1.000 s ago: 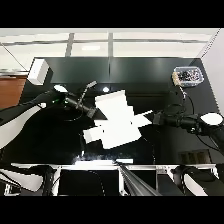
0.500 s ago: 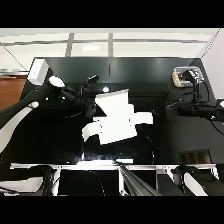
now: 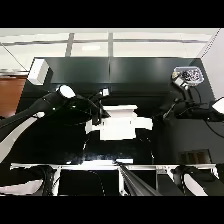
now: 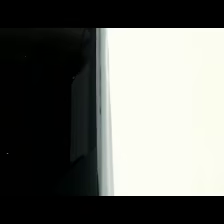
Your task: Fold the box and place the chain.
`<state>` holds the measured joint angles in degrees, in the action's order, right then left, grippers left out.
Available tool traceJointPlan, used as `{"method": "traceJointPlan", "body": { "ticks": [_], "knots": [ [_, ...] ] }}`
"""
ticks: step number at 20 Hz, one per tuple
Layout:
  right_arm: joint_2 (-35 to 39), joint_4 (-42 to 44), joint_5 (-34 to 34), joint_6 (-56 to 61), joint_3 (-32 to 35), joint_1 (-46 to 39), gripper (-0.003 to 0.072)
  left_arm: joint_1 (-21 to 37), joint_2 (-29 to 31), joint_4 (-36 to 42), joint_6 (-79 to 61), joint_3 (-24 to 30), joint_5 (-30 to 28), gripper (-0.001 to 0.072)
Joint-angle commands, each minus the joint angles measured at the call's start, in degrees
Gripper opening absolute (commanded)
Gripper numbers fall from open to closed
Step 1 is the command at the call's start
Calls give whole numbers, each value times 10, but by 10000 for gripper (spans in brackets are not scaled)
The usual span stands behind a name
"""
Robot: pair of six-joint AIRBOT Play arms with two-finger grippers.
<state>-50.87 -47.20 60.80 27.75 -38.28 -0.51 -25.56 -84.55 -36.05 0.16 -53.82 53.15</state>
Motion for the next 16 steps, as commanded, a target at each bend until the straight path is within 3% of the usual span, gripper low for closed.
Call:
{"method": "traceJointPlan", "body": {
  "ticks": [1,8,16],
  "knots": [
    [-1,-13,-48,-47,33,41,695,-12,-24,-6,-28,2,-37,22],
    [-3,-15,-84,-124,98,109,695,-15,-33,-82,-28,1,-30,23],
    [-18,-16,-150,-157,121,203,695,-15,-36,-83,-30,1,-32,23]
  ]
}}
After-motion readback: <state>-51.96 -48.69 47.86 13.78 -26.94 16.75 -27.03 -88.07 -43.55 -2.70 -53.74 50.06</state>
